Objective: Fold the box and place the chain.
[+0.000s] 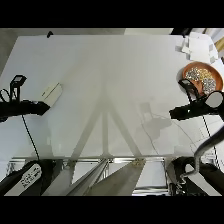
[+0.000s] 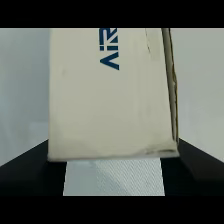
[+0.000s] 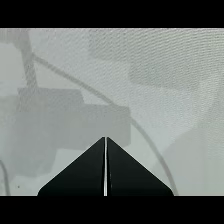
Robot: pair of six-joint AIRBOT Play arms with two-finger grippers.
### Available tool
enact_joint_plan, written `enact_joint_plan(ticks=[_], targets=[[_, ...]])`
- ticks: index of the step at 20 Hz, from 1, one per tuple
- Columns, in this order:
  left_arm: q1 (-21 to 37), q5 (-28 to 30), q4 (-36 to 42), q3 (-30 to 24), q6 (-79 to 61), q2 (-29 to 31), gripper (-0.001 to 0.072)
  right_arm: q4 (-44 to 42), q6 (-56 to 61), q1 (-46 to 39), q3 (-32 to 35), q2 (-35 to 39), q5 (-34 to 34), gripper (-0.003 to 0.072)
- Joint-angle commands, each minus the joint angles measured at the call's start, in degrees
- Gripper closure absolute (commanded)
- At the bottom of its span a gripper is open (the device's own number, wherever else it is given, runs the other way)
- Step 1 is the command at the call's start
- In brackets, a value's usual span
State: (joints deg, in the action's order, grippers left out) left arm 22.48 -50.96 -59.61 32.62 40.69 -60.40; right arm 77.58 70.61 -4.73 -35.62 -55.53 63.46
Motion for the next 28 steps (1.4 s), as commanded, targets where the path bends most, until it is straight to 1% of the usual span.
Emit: enact_joint_plan(ticks=[1,2,3,5,7,8,10,11,12,13,14,28], targets=[[0.11,-2.80,-3.13,-0.31,3.06,-1.75,0.0696,0.00,0.00,-0.02,-0.04,-0.02,0.00,0.0677],[0.11,-2.97,-3.58,-0.31,4.28,-2.23,0.0692,0.00,0.00,-0.02,-0.04,-0.02,0.00,0.0677],[0.11,-3.23,-4.28,-0.28,4.81,-2.40,0.0628,0.00,0.00,-0.02,-0.04,-0.02,0.02,0.0677],[0.11,-3.80,-4.42,-0.28,4.81,-2.25,0.0458,0.00,0.00,-0.02,-0.04,-0.02,0.00,0.0677],[0.11,-4.31,-4.42,-0.28,4.81,-2.25,0.0316,0.00,0.00,-0.02,-0.04,-0.02,0.00,0.0677],[0.11,-4.44,-4.46,-0.28,4.81,-2.25,0.0297,0.00,0.00,-0.02,-0.04,-0.02,0.00,0.0677],[0.11,-4.61,-4.44,-0.28,4.81,-2.25,0.0294,0.00,0.00,-0.02,-0.04,-0.02,0.00,0.0677],[0.11,-4.61,-4.44,-0.28,4.87,-2.25,0.0246,0.00,0.00,-0.02,-0.04,-0.02,0.00,0.0677],[0.11,-4.57,-4.50,-0.28,5.90,-2.25,0.0178,0.00,0.00,-0.02,-0.04,-0.02,0.00,0.0677],[0.11,-4.26,-4.59,-0.28,7.04,-2.25,0.0087,0.00,0.00,-0.02,-0.04,-0.02,0.00,0.0677],[0.11,-3.93,-4.57,-0.28,7.65,-2.25,0.0015,0.00,0.00,-0.02,-0.04,-0.02,0.00,0.0677],[0.11,-2.80,-4.57,-0.28,8.37,-2.25,0.0018,0.00,0.00,-0.02,-0.04,-0.02,0.00,0.0677]])
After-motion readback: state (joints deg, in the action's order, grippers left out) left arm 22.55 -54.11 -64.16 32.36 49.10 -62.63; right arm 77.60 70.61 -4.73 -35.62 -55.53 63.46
